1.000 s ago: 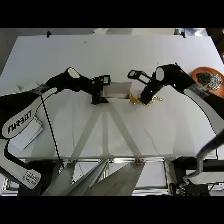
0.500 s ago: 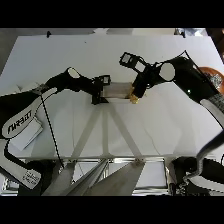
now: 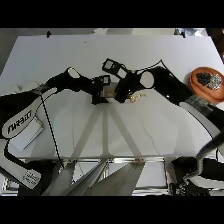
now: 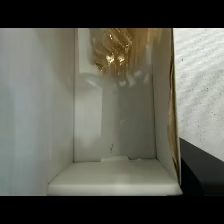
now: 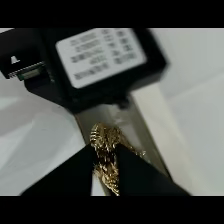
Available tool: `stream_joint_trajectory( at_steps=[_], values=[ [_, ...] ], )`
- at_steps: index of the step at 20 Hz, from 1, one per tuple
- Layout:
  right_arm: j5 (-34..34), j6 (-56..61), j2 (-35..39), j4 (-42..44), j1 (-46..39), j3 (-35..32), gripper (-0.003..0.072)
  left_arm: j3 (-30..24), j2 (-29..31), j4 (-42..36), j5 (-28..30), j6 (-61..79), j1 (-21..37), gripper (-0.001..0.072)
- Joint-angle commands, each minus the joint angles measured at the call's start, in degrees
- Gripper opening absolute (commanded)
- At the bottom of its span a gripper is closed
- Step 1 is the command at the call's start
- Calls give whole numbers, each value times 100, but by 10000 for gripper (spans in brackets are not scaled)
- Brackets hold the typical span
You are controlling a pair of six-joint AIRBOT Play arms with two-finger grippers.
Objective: Fold the box and place the chain.
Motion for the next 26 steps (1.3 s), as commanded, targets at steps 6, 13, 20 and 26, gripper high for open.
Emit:
stream_joint_trajectory(
  at_steps=[6, 13, 20, 26],
  values=[
    [181, 17, 498, -970, 114, 7, 264, 0, 4, 0, 0, 0, 2, 516],
    [804, -81, 1095, -1152, -1003, -98, 306, 0, 4, 0, 2, 0, 2, 516],
    [-431, -3119, 833, 87, -1587, -1495, 422, 0, 4, 0, 2, 0, 2, 516],
    [-387, -4557, -111, 1196, -1587, -1550, 459, 0, 4, 0, 0, 0, 2, 516]
  ],
)
